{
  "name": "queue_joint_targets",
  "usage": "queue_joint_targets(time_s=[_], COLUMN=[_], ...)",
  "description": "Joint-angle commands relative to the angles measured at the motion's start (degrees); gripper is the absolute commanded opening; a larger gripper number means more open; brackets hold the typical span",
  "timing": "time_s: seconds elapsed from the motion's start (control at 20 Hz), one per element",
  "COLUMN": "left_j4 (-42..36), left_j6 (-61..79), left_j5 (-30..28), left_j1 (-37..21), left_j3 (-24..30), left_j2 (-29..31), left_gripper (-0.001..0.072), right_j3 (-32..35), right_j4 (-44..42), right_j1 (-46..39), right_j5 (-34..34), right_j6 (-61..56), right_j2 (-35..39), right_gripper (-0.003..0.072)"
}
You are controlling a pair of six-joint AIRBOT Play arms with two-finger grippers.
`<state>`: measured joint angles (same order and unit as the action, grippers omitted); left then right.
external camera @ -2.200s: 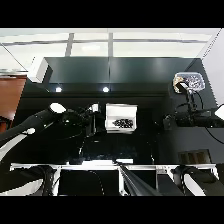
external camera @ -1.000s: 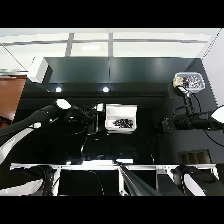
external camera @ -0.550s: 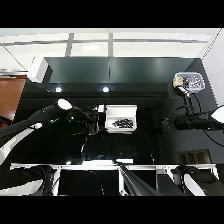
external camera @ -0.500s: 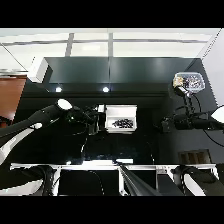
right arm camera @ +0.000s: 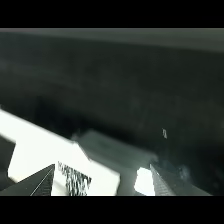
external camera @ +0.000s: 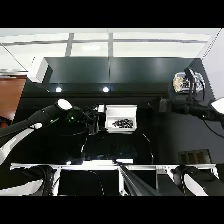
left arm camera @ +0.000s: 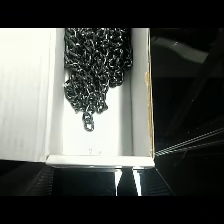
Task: Fold the box and place the chain.
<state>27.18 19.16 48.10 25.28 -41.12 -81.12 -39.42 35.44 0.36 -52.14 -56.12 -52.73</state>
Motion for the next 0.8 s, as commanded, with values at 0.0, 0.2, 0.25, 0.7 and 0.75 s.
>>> queue_joint_targets(time_s=[0.0, 0.2, 0.25, 0.7, 0.75], left_j4=[0.02, 0.02, 0.02, 0.0, 0.0], left_j6=[0.02, 0.02, 0.02, 0.02, 0.02], left_j5=[0.0, 0.0, -0.02, 0.0, -0.02], left_j1=[0.04, 0.04, 0.04, 0.04, 0.04], left_j3=[-0.04, -0.04, -0.04, -0.04, -0.04], left_j2=[-0.02, -0.02, -0.02, -0.02, -0.02], left_gripper=[0.0342, 0.0341, 0.0342, 0.0352, 0.0352], right_j3=[-6.08, -7.58, -7.58, -7.72, -7.69], right_j4=[-2.43, 3.13, 5.64, 8.59, 8.96], right_j1=[4.39, 11.15, 12.48, 17.44, 17.57], right_j5=[5.18, 10.27, 9.44, -5.35, -7.54], right_j6=[0.79, 2.69, 3.65, 36.15, 37.38], right_j2=[-7.85, -13.94, -14.27, -13.64, -13.35], right_gripper=[0.0716, 0.0716, 0.0715, 0.0715, 0.0716])
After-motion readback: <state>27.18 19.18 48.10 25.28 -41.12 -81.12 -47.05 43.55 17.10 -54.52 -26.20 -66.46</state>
